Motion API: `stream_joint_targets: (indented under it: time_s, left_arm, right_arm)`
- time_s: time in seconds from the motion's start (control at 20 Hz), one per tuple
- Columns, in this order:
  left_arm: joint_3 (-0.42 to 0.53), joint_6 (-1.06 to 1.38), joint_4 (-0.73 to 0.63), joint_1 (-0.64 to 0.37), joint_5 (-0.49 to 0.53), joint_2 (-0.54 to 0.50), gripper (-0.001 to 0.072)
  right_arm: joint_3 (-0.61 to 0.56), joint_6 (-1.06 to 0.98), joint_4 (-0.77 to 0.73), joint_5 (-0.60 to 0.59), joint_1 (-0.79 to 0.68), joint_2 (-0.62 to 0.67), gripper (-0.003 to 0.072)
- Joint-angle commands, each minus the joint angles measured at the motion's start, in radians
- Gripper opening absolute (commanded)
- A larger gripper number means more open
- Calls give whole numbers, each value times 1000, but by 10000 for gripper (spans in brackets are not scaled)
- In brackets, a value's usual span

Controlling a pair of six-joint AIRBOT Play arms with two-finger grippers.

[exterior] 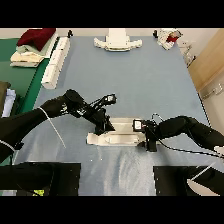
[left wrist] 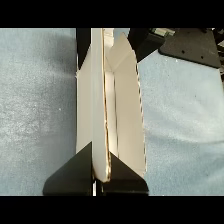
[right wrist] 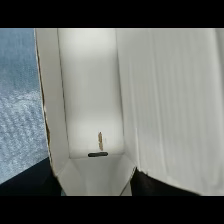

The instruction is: Fold the box.

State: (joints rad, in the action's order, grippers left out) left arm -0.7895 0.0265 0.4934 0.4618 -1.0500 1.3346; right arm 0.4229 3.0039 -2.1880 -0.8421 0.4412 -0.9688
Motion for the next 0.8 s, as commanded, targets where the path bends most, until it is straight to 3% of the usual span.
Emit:
stream_joint_targets:
  time_s: [0.0, 0.75]
  left_arm:
    - [0, 0, 0, 0, 2, 0, 12]
    - [0, 0, -29, 0, -6, 0, 12]
  right_arm:
    - [0, 0, 0, 0, 1, 0, 481]
    - [0, 0, 0, 0, 1, 0, 481]
